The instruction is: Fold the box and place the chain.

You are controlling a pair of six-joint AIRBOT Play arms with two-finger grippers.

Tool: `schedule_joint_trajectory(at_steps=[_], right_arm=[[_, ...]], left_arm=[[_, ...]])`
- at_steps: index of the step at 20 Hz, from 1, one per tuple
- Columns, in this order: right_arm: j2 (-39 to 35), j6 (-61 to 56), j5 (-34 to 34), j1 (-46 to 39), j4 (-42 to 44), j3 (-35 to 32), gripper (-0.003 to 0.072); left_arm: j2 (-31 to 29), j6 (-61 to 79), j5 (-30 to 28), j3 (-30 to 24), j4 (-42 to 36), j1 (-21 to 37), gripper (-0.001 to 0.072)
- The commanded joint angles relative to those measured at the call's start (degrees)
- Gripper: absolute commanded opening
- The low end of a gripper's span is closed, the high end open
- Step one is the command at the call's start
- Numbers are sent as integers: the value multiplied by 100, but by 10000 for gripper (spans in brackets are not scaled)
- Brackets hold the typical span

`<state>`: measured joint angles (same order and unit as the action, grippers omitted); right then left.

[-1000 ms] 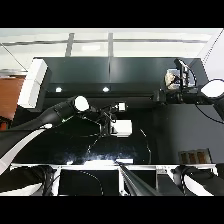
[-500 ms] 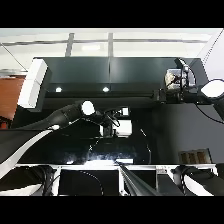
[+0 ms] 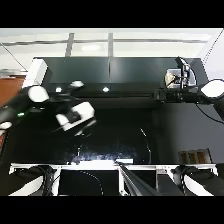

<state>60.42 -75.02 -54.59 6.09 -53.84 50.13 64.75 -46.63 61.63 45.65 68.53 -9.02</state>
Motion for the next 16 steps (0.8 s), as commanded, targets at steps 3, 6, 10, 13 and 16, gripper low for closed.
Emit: schedule_joint_trajectory(at_steps=[3, 6, 10, 13, 16], right_arm=[[-2, 26, 103, 0, 0, 4, 37], [-2, 50, 103, 0, 0, 4, 36], [0, 66, 101, 0, -4, 4, 36], [-2, 61, 76, 0, 2, 4, 36], [0, 59, 76, 0, 2, 4, 36]], left_arm=[[-1248, -282, 743, -1156, 267, 3123, 164], [-1419, -286, 437, -1213, 214, 4520, 165], [-1403, -251, -409, -1121, 197, 5742, 166], [-1113, 212, -951, -1021, 188, 5969, 166], [-575, 640, -1257, -817, -197, 5928, 177]])
